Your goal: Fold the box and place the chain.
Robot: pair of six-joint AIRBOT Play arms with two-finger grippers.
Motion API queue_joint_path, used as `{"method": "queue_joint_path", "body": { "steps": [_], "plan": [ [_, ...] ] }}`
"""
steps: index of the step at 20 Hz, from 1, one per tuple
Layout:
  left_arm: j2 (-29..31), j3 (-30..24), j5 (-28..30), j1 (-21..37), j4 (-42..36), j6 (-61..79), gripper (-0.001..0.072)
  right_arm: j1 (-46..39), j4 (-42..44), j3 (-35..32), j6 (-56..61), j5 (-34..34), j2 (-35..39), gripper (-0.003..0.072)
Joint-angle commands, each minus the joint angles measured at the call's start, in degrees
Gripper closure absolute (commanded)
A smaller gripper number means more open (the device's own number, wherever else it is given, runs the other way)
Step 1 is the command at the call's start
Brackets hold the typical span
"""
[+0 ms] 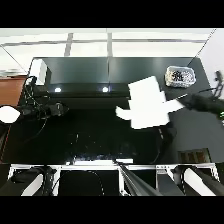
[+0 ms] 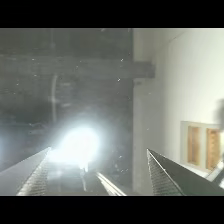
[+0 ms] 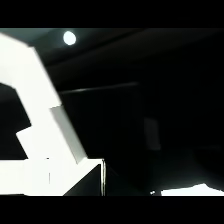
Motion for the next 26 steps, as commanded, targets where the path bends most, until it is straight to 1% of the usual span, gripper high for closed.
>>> {"method": "queue_joint_path", "body": {
  "steps": [1,3,5,6,8,10,13,15,17,19,22,23,26],
  "plan": [
    [-2.34,0.04,0.04,0.00,-5.86,4.55,0.0020,14.27,12.33,-12.24,-0.04,-15.08,6.95,0.0670],
    [-5.03,0.09,0.04,0.00,-10.82,8.52,0.0020,22.75,13.55,-14.12,0.26,-20.26,6.93,0.0670],
    [-8.50,0.28,-0.31,0.02,-15.32,10.93,0.0020,29.27,13.81,-14.43,1.29,-25.38,6.93,0.0670],
    [-10.56,0.68,-0.90,0.00,-17.22,11.89,0.0020,31.85,13.92,-14.43,2.38,-27.85,6.93,0.0670],
    [-15.26,2.29,-3.72,0.00,-21.27,15.52,0.0019,34.75,13.90,-14.43,2.93,-29.70,6.88,0.0670],
    [-20.57,5.35,-6.29,-0.13,-23.37,16.35,0.0019,35.43,13.88,-14.43,2.93,-29.51,6.88,0.0670],
    [-27.96,10.88,-6.64,-1.44,-27.63,16.41,0.0019,35.41,13.66,-14.43,2.93,-28.48,6.88,0.0669],
    [-33.20,15.15,-7.04,-4.15,-28.39,16.41,0.0019,35.41,13.68,-14.43,2.93,-28.04,6.88,0.0670],
    [-38.49,19.45,-8.85,-6.95,-28.96,16.41,0.0019,35.41,13.68,-14.43,2.93,-28.00,6.88,0.0669],
    [-43.47,23.67,-11.98,-8.92,-32.37,19.08,0.0019,35.41,13.62,-14.43,2.91,-27.91,6.88,0.0670],
    [-50.66,29.75,-18.95,-9.92,-41.00,25.33,0.0019,35.41,13.46,-14.43,2.91,-27.67,6.88,0.0669],
    [-52.57,31.36,-20.59,-10.03,-41.83,25.33,0.0019,35.41,13.46,-14.43,2.89,-27.67,6.88,0.0669],
    [-56.72,34.80,-25.55,-10.34,-40.81,25.35,0.0019,35.41,13.42,-14.43,2.89,-27.65,6.88,0.0670]
  ]
}}
